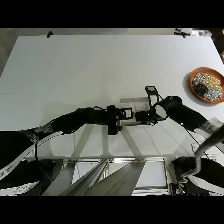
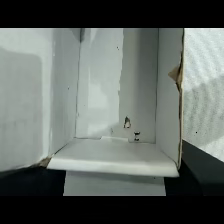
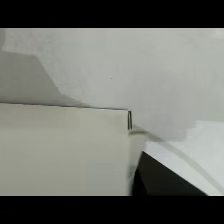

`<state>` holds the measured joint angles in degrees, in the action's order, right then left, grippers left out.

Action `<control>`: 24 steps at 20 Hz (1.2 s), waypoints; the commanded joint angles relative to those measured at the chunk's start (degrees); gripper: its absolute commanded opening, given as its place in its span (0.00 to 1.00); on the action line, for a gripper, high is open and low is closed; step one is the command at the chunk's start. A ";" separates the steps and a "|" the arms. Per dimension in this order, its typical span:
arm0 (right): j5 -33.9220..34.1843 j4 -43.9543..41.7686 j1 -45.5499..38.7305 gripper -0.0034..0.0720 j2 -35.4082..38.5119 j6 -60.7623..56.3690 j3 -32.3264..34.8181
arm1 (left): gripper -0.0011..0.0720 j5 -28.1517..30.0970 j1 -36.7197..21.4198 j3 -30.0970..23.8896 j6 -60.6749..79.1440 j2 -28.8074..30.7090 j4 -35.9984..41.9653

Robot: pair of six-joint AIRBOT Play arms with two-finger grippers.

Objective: Fold the box and place the chain.

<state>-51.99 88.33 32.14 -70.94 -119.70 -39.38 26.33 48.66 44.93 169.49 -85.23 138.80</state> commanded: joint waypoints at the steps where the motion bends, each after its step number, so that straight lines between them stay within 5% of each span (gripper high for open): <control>1: -0.39 1.14 0.24 0.21 -0.57 -1.77 -0.02 | 0.20 0.00 0.00 -0.02 0.02 0.04 0.00; 2: -0.63 1.14 0.24 0.06 -0.57 -1.77 -0.02 | 0.20 0.00 0.00 -0.02 0.02 0.04 0.00; 6: -1.31 1.09 0.24 0.08 -0.57 -1.73 -0.02 | 0.20 0.00 0.00 -0.02 0.02 0.04 0.00; 8: -1.27 1.03 0.24 0.43 -0.55 -1.75 -0.02 | 0.20 0.00 0.00 -0.02 0.02 0.04 0.00; 9: -1.14 1.03 0.24 0.45 -0.55 -1.77 -0.02 | 0.20 0.02 0.00 -0.02 0.02 0.04 0.00; 11: -1.01 1.07 0.24 0.39 -0.57 -1.79 -0.02 | 0.20 0.00 0.00 -0.02 0.02 0.04 0.00; 14: -0.98 1.29 0.24 0.06 -0.94 -1.79 -0.02 | 0.20 0.02 0.00 -0.02 0.02 0.04 0.00; 18: -1.38 1.29 0.24 0.06 -2.43 -1.79 -0.02 | 0.20 0.02 0.00 -0.02 0.02 0.04 0.00; 19: -1.33 1.25 0.24 0.08 -2.51 -1.79 -0.02 | 0.20 0.00 0.00 -0.02 0.02 0.04 0.00; 21: -1.14 1.18 0.24 0.44 -2.45 -1.79 -0.02 | 0.20 0.02 0.00 -0.02 0.02 0.04 0.00; 22: -1.31 1.20 0.24 0.52 -2.25 -1.70 -0.02 | 0.20 0.00 0.00 -0.02 0.02 0.04 0.00; 24: -1.60 1.20 0.24 0.52 -1.05 -1.53 -0.02 | 0.20 0.00 0.00 -0.02 0.02 0.04 0.00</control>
